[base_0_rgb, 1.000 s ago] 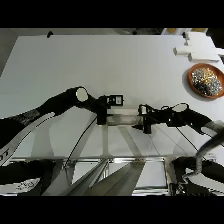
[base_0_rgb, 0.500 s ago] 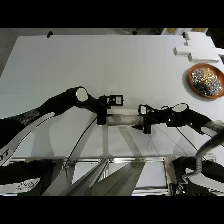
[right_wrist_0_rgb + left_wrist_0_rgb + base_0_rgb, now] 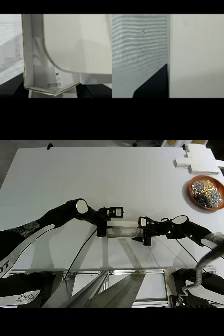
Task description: Fold the box and place the chain.
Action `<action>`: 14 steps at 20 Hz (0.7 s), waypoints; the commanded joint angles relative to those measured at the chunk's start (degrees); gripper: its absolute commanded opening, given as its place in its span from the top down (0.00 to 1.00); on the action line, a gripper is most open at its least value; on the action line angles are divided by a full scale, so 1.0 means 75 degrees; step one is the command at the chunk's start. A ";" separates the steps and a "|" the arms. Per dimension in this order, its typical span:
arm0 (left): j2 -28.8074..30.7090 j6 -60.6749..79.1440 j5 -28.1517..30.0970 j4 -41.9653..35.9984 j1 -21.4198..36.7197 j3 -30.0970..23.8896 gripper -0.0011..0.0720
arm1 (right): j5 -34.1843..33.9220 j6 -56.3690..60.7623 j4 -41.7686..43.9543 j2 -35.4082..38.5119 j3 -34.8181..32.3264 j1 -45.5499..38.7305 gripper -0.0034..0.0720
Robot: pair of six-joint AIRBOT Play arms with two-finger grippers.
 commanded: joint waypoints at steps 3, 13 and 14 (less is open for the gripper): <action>0.0000 0.0003 0.0003 0.0000 0.0000 0.0003 0.97 | 0.0000 -0.0003 -0.0006 -0.0003 -0.0006 0.0006 0.51; 0.0484 -0.0647 -0.0455 0.0734 0.0020 0.0003 0.28 | 0.0000 -0.0003 -0.0009 -0.0003 -0.0006 0.0006 0.51; 0.0644 -0.0836 -0.0562 0.1005 0.0017 0.0003 0.28 | 0.0000 -0.0003 -0.0009 -0.0003 -0.0006 0.0006 0.51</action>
